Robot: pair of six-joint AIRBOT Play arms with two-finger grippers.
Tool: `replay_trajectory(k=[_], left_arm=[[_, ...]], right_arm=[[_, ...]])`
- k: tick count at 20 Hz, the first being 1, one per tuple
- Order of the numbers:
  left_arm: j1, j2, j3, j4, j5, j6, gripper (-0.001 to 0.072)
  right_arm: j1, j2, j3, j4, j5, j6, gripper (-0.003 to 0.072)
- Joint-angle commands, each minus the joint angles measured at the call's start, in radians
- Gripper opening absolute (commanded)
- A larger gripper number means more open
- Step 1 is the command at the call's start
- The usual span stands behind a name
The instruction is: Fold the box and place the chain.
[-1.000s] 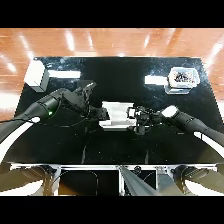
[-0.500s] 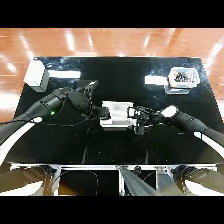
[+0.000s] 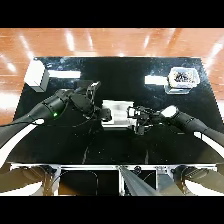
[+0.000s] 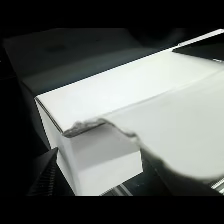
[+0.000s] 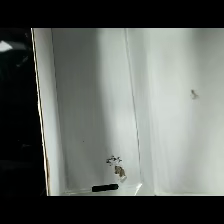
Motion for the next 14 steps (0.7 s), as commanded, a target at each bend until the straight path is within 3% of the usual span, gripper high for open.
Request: replay_trajectory(k=[1,6,8,14], left_arm=[[-0.009,0.000,0.003,0.016,-0.005,-0.024,0.0608],[-0.052,0.000,0.005,0.159,-0.006,-0.138,0.0597],[-0.065,0.000,0.011,0.170,-0.007,-0.154,0.0555],[-0.071,0.000,0.034,0.174,-0.009,-0.154,0.0555]], right_arm=[[0.000,0.000,0.000,0.000,0.001,0.000,0.0547],[0.000,0.000,0.000,0.000,0.000,0.000,0.0547],[0.000,0.000,0.000,0.000,0.000,0.000,0.0547],[0.000,0.000,0.000,0.000,0.001,0.000,0.0546]])
